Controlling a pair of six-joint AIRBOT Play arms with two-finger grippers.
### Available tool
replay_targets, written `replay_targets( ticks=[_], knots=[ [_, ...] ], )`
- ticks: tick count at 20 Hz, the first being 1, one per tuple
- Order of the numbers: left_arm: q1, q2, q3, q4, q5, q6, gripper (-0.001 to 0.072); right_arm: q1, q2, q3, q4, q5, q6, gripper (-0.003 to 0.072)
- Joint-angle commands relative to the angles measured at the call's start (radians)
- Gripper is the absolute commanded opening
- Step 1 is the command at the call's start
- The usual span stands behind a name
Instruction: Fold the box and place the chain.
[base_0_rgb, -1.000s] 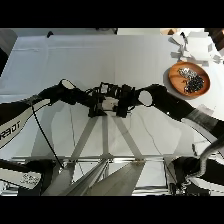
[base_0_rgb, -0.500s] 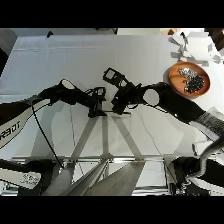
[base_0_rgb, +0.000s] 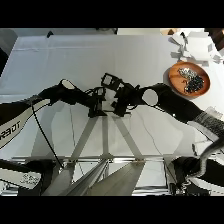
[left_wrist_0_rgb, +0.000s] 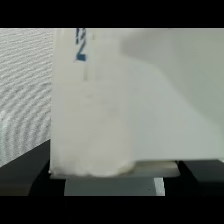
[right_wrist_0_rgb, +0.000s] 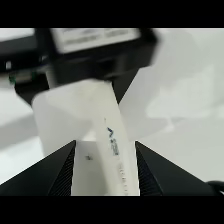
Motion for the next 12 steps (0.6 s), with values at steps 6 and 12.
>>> replay_targets(
  ticks=[6, 12],
  knots=[
    [0.000, 0.000, 0.000, 0.000, 0.001, 0.000, 0.0141, 0.000, -0.065, -0.011, 0.001, -0.046, -0.216, 0.0413],
    [0.000, 0.000, 0.000, 0.000, 0.001, 0.000, 0.0141, 0.001, -0.061, -0.011, 0.005, -0.019, -0.209, 0.0392]
  ],
)
